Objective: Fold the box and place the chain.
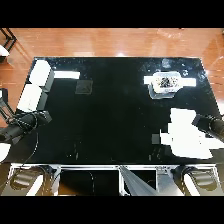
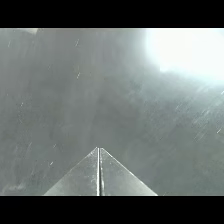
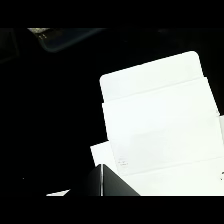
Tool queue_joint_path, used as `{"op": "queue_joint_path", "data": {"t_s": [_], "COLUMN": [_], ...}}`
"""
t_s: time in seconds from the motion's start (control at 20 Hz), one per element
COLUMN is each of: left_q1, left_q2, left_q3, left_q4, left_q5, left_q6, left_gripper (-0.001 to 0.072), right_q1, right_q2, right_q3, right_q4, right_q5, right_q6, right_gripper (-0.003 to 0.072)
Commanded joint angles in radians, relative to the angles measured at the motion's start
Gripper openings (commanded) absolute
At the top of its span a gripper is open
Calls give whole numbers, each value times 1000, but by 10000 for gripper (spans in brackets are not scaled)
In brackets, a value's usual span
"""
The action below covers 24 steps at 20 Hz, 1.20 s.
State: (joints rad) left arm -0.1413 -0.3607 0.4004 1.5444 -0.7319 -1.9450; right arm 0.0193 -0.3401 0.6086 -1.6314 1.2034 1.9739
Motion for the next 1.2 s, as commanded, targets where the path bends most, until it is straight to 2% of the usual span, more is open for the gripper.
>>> {"op": "queue_joint_path", "data": {"t_s": [0.0, 0.15, 0.2, 0.25, 0.3, 0.35, 0.45, 0.55, 0.7, 0.75, 0.85, 1.0, 1.1, 1.15], "left_q1": [0, -2, -2, -2, -2, -5, -29, -74, -127, -143, -171, -183, -182, -182], "left_q2": [-3, -25, -34, -42, -49, -59, -87, -128, -197, -215, -238, -257, -258, -258], "left_q3": [-1, -1, -1, -1, -1, 0, 11, 54, 133, 145, 146, 146, 146, 146], "left_q4": [-38, -39, -37, -34, -35, -37, -39, -39, -37, -38, -38, -39, -36, -35], "left_q5": [76, 72, 63, 59, 53, 53, 39, -19, -128, -138, -137, -137, -134, -130], "left_q6": [0, 0, 1, 4, 15, 53, 173, 217, 218, 218, 218, 217, 217, 217], "left_gripper": [22, 23, 58, 228, 503, 636, 636, 636, 635, 636, 635, 636, 635, 636], "right_q1": [0, 0, -1, -1, 0, 0, 0, -1, -21, -61, -225, -603, -855, -954], "right_q2": [1, 1, 0, -2, -5, -12, -29, -47, -95, -123, -190, -332, -456, -528], "right_q3": [0, 0, 0, 0, 0, 0, 0, 0, 0, 0, 5, 72, 155, 198], "right_q4": [0, 0, -13, -41, -72, -100, -125, -187, -434, -493, -519, -365, -136, 1], "right_q5": [0, -54, -63, -68, -66, -58, -39, -20, 79, 84, 19, -100, -138, -121], "right_q6": [-2, -2, -2, -2, -2, -4, -6, -6, -7, -14, -26, -113, -193, -272], "right_gripper": [21, 22, 25, 166, 519, 693, 705, 705, 704, 704, 704, 704, 704, 704]}}
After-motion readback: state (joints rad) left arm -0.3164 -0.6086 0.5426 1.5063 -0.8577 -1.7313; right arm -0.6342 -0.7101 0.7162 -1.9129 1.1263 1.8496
